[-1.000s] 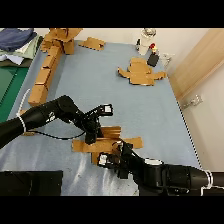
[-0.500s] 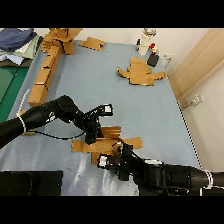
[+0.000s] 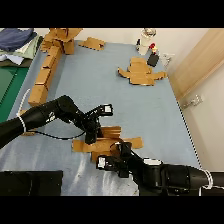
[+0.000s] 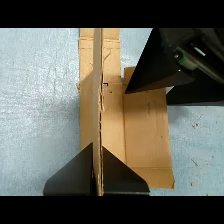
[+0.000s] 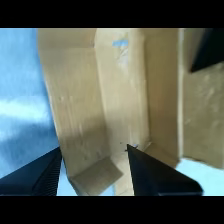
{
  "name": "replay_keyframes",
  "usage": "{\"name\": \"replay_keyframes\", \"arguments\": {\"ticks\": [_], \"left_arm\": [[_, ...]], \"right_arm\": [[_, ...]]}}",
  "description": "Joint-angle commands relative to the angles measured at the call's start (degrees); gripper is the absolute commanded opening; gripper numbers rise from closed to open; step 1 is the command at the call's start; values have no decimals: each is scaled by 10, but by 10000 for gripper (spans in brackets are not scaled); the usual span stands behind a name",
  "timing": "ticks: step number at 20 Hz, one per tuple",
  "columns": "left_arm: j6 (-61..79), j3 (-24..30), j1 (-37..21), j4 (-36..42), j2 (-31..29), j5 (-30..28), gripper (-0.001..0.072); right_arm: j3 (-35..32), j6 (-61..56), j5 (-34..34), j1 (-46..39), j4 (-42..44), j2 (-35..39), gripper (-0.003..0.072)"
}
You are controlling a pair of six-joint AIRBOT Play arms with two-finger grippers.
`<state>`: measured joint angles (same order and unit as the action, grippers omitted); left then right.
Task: Fold the box.
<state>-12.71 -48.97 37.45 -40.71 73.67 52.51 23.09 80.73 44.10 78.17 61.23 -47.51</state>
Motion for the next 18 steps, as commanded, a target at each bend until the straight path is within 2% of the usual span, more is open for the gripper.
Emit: {"name": "replay_keyframes", "arguments": {"ticks": [1, 8, 9, 10, 12, 16, 18], "left_arm": [[0, 0, 0, 0, 0, 0, 13], [0, 0, 0, 0, 0, 0, 14], [0, 0, 0, 0, 0, 0, 13], [0, 0, 0, 0, 0, 0, 13], [0, 0, 0, 0, 0, 0, 14], [0, 0, 0, 0, 0, 0, 13], [0, 0, 0, 0, 0, 0, 13]], "right_arm": [[16, -19, 2, 0, -13, 17, 581], [21, -55, 7, 0, -26, 17, 596], [21, -57, 11, -2, -39, 17, 691], [20, -59, 16, -10, -44, 18, 720], [19, -54, 16, -37, -26, 19, 720], [19, 50, 3, -88, 45, 38, 720], [3, 95, -24, -109, 67, 67, 720]]}}
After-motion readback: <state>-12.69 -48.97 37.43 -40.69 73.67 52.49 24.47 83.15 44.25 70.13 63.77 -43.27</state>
